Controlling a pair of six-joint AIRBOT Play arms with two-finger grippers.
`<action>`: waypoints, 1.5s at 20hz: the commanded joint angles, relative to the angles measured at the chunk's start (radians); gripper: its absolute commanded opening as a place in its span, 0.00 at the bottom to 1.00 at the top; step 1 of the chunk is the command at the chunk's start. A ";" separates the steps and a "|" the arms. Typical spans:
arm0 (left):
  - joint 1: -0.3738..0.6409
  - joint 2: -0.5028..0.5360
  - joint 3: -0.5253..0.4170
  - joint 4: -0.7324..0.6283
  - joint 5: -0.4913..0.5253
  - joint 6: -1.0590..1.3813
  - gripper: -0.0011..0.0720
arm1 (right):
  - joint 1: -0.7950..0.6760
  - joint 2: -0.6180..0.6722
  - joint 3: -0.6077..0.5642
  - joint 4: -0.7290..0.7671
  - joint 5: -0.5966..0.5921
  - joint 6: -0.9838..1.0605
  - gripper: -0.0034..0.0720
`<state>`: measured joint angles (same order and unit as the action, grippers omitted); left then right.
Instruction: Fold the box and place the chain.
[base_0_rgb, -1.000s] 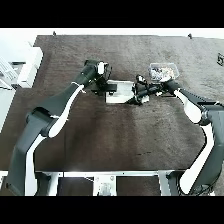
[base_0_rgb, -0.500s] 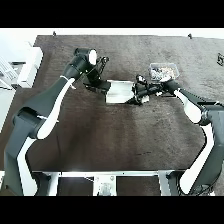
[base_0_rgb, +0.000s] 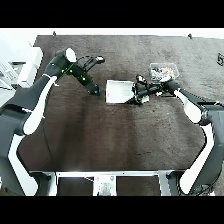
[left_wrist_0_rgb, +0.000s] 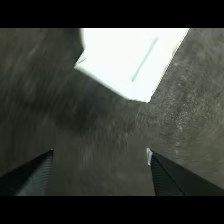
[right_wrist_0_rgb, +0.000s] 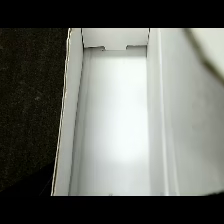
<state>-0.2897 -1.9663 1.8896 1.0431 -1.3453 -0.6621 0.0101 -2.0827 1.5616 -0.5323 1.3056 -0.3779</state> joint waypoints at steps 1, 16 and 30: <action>0.062 0.000 -0.134 -0.226 0.105 0.539 1.00 | 0.000 0.000 0.000 0.000 0.000 0.000 0.59; 0.084 -0.051 -0.241 -0.529 0.168 0.854 1.00 | 0.000 0.000 0.000 0.000 0.000 0.000 0.59; 0.047 -0.051 -0.241 -0.553 0.270 0.855 1.00 | 0.000 0.000 0.000 0.000 0.000 0.000 0.59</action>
<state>-0.2398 -2.0171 1.6485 0.4923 -1.0946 0.1875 0.0101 -2.0827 1.5616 -0.5320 1.3056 -0.3767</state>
